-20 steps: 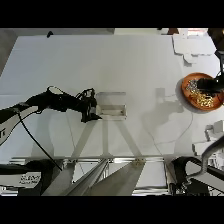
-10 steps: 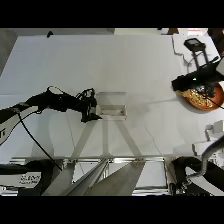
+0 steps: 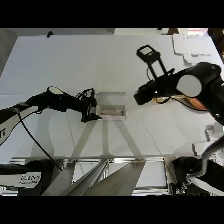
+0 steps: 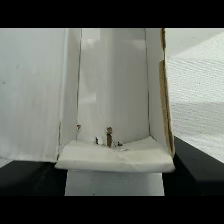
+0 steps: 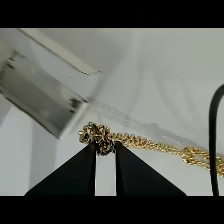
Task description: Fold the box and place the chain.
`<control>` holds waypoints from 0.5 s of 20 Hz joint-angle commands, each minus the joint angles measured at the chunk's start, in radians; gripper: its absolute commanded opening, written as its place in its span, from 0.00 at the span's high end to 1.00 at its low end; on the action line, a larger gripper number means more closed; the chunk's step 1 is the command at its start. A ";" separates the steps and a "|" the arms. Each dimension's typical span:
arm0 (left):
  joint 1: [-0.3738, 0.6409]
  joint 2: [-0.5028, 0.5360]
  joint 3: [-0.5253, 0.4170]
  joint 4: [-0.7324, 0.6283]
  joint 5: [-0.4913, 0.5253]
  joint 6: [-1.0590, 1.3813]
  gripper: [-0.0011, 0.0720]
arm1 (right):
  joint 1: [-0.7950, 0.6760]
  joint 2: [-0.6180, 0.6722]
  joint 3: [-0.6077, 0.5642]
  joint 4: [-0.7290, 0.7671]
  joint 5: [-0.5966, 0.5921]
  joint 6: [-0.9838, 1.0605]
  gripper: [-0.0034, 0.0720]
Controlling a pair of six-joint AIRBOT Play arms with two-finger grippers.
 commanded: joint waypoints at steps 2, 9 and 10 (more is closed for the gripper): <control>0.000 0.000 0.000 0.000 0.000 0.000 0.45 | 0.109 -0.058 0.000 0.003 -0.097 0.029 0.94; 0.000 0.000 0.000 0.000 0.000 0.000 0.45 | 0.212 -0.160 0.000 0.035 -0.247 0.030 0.94; 0.000 0.000 0.000 0.000 0.000 0.000 0.45 | 0.215 -0.164 0.000 0.039 -0.279 0.029 0.94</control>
